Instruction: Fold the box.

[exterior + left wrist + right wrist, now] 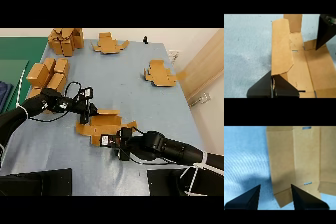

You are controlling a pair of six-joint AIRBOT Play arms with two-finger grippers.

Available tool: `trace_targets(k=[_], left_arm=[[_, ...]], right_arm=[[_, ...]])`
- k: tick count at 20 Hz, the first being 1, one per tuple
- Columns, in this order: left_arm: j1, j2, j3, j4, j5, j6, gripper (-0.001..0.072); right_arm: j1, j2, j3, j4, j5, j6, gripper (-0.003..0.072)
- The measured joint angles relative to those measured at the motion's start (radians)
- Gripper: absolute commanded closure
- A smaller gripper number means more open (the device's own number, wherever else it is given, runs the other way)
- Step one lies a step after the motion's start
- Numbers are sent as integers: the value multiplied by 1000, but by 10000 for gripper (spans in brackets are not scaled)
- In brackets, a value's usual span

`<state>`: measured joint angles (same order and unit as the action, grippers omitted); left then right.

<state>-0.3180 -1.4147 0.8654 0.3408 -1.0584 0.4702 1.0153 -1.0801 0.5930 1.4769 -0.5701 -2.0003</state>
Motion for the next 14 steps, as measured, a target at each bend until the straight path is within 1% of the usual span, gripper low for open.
trace_targets(k=[2, 4, 8, 11, 13, 14], left_arm=[[0, 0, 0, 3, -19, -1, 691], [0, 0, 0, 12, -53, -8, 691], [0, 0, 0, 56, -124, -70, 691], [0, 0, 0, 100, -156, -115, 691], [0, 0, 0, 120, -167, -134, 691], [0, 1, 0, 127, -169, -139, 691]], right_arm=[[3, -11, 9, -116, 23, 92, 89], [5, -8, 18, -195, 35, 162, 89], [-3, 5, 26, -267, 16, 278, 87], [-10, 10, 28, -308, 6, 339, 84], [-13, 11, 28, -365, 6, 380, 15], [-13, 12, 28, -397, 5, 402, 15]])
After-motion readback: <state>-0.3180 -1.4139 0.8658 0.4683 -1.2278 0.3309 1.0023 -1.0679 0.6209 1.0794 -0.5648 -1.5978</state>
